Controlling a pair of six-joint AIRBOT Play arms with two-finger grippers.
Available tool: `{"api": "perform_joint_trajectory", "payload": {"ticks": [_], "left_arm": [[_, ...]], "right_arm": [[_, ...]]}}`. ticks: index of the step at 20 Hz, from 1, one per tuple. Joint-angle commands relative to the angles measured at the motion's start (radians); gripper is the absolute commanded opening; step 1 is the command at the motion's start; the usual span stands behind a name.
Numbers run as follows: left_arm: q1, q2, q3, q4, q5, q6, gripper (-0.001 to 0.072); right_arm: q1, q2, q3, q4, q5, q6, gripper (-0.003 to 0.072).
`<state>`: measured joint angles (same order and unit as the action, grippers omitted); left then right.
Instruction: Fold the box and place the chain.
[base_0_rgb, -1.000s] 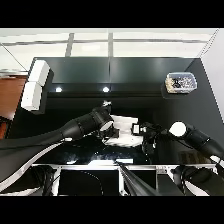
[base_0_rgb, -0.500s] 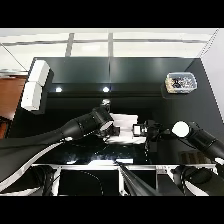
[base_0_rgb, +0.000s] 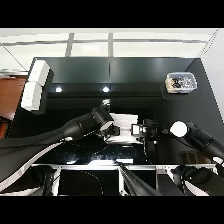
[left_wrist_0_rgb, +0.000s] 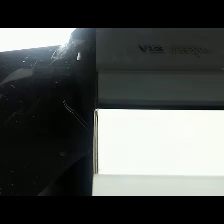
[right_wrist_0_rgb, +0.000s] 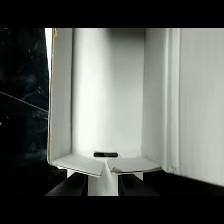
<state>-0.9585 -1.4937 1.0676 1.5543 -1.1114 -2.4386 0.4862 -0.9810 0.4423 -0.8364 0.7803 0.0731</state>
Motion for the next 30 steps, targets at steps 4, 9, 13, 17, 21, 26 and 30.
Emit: {"api": "perform_joint_trajectory", "payload": {"ticks": [4, 9, 13, 17, 21, 26, 30], "left_arm": [[0.0, 0.0, 0.0, 0.0, 0.003, 0.0, 0.0027], [0.001, 0.0, 0.0, 0.001, 0.003, 0.0, 0.0027], [0.0, 0.0, 0.0, 0.001, 0.003, 0.0, 0.0026], [0.0, 0.0, 0.0, 0.0, 0.003, 0.0, 0.0027], [0.0, 0.0, 0.0, 0.0, 0.003, 0.0, 0.0027], [0.0, 0.0, 0.0, 0.0, 0.003, 0.0, 0.0027], [0.0, 0.0, 0.0, 0.001, 0.003, 0.0, 0.0027]], "right_arm": [[0.015, -0.015, -0.002, 0.224, -0.096, 0.03, 0.0203], [0.015, -0.033, -0.001, 0.24, -0.099, 0.032, 0.0204], [0.015, -0.033, -0.002, 0.184, -0.047, 0.053, 0.0203], [0.015, -0.033, -0.002, 0.181, -0.048, 0.066, 0.0203], [0.015, -0.033, -0.002, 0.182, -0.052, 0.066, 0.0239], [0.015, -0.033, -0.002, 0.19, -0.084, 0.076, 0.0406], [0.012, -0.013, 0.0, 0.183, -0.085, 0.193, 0.0046]]}}
